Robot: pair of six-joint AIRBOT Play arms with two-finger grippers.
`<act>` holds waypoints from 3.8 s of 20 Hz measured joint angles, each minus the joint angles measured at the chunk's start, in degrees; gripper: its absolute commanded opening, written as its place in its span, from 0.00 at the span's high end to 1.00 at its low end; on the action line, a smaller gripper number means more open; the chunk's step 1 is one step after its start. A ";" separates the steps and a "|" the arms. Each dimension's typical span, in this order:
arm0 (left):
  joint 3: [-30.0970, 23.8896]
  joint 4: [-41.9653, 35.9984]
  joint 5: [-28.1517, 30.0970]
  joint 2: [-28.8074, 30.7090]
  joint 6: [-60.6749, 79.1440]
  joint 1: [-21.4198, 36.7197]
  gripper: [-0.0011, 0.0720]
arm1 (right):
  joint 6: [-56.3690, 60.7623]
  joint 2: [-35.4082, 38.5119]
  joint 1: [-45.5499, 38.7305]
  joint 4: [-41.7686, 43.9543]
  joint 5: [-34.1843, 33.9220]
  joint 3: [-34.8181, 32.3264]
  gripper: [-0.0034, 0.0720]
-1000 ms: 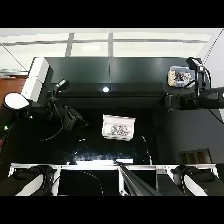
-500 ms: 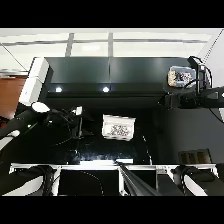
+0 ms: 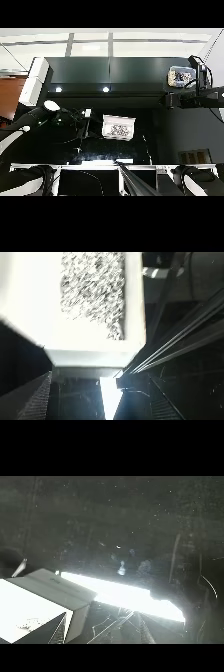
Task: Fold the box and place the chain.
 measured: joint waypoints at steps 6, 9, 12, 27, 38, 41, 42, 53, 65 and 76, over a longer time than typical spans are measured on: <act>0.20 -0.61 3.10 -0.17 -1.99 -2.54 0.02 | 0.02 0.00 0.00 -0.59 -0.02 -0.04 0.27; 0.42 -0.74 4.00 -0.28 -2.45 -3.67 0.02 | 0.00 0.00 0.00 -0.90 -0.02 -0.28 0.27; 1.33 -0.81 4.35 -1.11 -3.76 -4.37 0.02 | 0.00 0.00 0.00 -0.98 -0.02 -0.37 0.27; 3.45 2.97 5.09 -2.97 -8.31 -7.21 0.49 | -3.34 -4.42 8.92 0.85 -8.48 -3.65 0.01; 3.50 3.41 5.18 -2.97 -8.46 -7.26 0.48 | -38.25 -10.43 16.79 10.10 -4.24 -3.87 0.01; 3.50 3.43 5.18 -2.97 -8.46 -7.26 0.48 | -40.89 -10.54 17.97 9.05 -0.81 -4.44 0.01; 3.50 3.43 5.18 -2.97 -8.46 -7.26 0.48 | -41.35 -10.58 18.69 8.85 -0.70 -5.01 0.01; 3.50 3.45 5.18 -2.97 -8.46 -7.26 0.48 | -45.27 -10.47 26.56 7.89 -4.55 -7.45 0.02; 3.50 3.45 5.18 -2.97 -8.46 -7.26 0.48 | -44.81 -10.54 27.91 6.25 -8.70 -7.50 0.02; 3.50 3.45 5.16 -2.97 -8.46 -7.26 0.48 | -44.11 -10.54 27.91 6.49 -10.51 -10.05 0.36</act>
